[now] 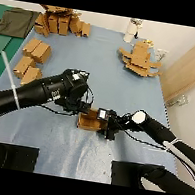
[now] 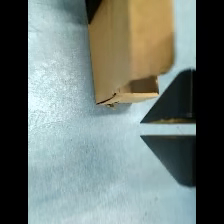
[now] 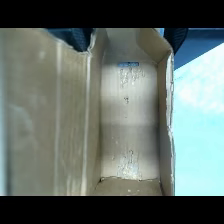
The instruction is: Fold the box.
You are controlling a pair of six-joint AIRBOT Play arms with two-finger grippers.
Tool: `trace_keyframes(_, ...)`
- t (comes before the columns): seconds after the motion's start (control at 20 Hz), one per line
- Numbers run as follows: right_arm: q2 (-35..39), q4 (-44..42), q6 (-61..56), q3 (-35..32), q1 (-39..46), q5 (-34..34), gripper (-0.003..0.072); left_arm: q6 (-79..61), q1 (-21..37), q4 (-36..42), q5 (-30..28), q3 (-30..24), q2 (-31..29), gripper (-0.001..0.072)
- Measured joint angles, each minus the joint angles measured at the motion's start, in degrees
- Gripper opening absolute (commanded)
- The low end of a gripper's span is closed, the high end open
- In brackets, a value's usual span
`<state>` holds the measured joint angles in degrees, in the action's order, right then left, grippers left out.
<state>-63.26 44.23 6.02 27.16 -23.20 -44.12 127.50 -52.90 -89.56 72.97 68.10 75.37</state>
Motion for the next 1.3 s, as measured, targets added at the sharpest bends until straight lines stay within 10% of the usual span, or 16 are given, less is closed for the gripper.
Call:
trace_keyframes(0.3, 0.0, 0.0, 0.0, 0.0, 0.0, -0.1, 0.0497, -15.8, 5.0, 0.9, -1.5, -8.2, -6.6, 0.0008)
trace_keyframes(0.75, 0.0, 0.1, 0.0, 0.0, 0.0, -0.4, 0.0497, -96.7, 32.7, 46.2, -15.2, -23.6, -8.9, 0.0011)
trace_keyframes(1.1, 0.0, 0.1, 0.0, 0.0, 0.0, -0.4, 0.0498, -132.8, 29.5, 53.6, -18.8, -25.9, -5.6, 0.0015)
trace_keyframes(1.15, 0.0, 0.1, 0.0, 0.0, 0.0, -0.3, 0.0497, -136.8, 28.3, 53.2, -19.1, -26.5, -5.7, 0.0249)
trace_keyframes(1.2, 0.0, 0.2, 0.0, 0.0, 0.0, -0.3, 0.0498, -139.4, 27.3, 52.4, -19.6, -27.1, -5.7, 0.0713)
trace_keyframes(1.3, 0.0, 0.2, 0.0, 0.0, 0.0, -0.2, 0.0498, -141.0, 26.3, 50.6, -21.4, -27.8, -5.6, 0.0707)
